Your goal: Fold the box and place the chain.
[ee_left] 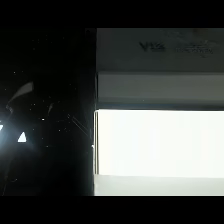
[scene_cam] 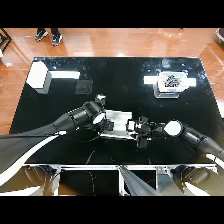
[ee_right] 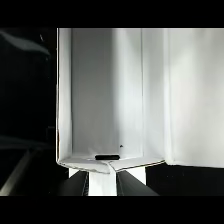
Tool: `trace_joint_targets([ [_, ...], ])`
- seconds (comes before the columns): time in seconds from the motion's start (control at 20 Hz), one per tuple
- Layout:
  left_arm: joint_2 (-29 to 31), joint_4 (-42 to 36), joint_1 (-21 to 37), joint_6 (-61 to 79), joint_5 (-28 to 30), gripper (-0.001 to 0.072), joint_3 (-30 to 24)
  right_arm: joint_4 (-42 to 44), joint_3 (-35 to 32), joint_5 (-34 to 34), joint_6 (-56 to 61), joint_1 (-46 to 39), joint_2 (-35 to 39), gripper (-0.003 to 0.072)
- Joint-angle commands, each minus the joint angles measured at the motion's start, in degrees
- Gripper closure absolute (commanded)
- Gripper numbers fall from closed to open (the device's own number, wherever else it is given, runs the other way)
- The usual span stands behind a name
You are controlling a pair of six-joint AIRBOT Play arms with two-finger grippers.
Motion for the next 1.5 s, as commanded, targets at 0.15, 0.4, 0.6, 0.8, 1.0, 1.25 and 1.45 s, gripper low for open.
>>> trace_joint_targets([
  [0.15, 0.0, 0.0, 0.0, 0.0, 0.1, 0.0685, 0.0, 9.2, 0.0, -3.1, 0.3, 0.2, -1.2, 0.05],
  [0.4, 0.0, 0.0, 0.0, 0.0, 0.0, 0.0685, 0.0, 9.2, 0.0, -6.7, 0.3, 3.4, -4.2, 0.05],
  [0.6, 0.0, -0.1, 0.0, 0.0, 0.0, 0.0685, 0.0, 8.9, 0.0, -6.9, 0.3, 3.4, -5.0, 0.05],
  [0.8, -0.1, -0.1, 0.0, 0.0, 0.0, 0.0686, -0.1, 9.0, 0.0, -7.0, 0.3, 3.4, -5.0, 0.0311],
  [1.0, -0.1, -0.1, 0.0, 0.0, 0.0, 0.0686, -0.1, 9.6, 0.0, -7.0, -0.1, 3.4, -5.0, 0.0253],
  [1.25, -0.1, -0.1, 0.0, 0.0, 0.0, 0.0686, -0.1, 9.5, 0.0, -7.5, 0.9, 2.9, -4.7, 0.0632],
  [1.45, -0.1, -0.3, 0.0, 0.0, 0.1, 0.0686, 0.0, -0.3, 0.0, -1.0, 26.1, -5.2, -0.1, 0.067],
])
